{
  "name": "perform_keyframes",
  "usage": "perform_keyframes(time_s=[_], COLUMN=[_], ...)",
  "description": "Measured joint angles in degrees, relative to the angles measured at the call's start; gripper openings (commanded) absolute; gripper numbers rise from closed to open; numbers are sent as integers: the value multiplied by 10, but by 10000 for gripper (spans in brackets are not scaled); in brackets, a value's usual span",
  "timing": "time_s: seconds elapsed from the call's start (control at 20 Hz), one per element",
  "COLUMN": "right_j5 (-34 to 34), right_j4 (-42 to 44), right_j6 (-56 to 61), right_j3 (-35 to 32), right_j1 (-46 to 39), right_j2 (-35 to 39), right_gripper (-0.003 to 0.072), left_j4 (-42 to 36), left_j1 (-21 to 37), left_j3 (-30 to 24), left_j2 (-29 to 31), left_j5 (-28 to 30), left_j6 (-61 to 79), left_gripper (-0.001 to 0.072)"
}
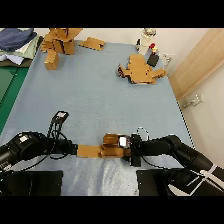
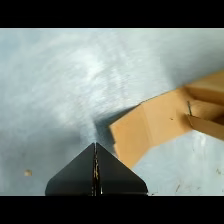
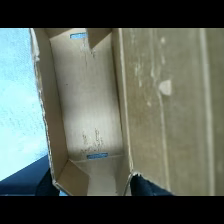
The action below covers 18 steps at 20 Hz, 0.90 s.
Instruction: Fold the box.
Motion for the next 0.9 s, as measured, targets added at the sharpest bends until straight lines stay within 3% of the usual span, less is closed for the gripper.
perform_keyframes(time_s=[0.2,0.55,0.9], right_j5=[0,0,0], right_j4=[0,0,0], right_j6=[0,0,0], right_j3=[0,0,0], right_j1=[0,0,0], right_j2=[0,0,0], right_gripper=[496,496,496], left_j4=[-69,-278,-413], left_j1=[4,-13,-17], left_j3=[-12,-17,-13], left_j2=[-39,-101,-111], left_j5=[26,103,112], left_j6=[-27,111,227], left_gripper=[12,11,15])
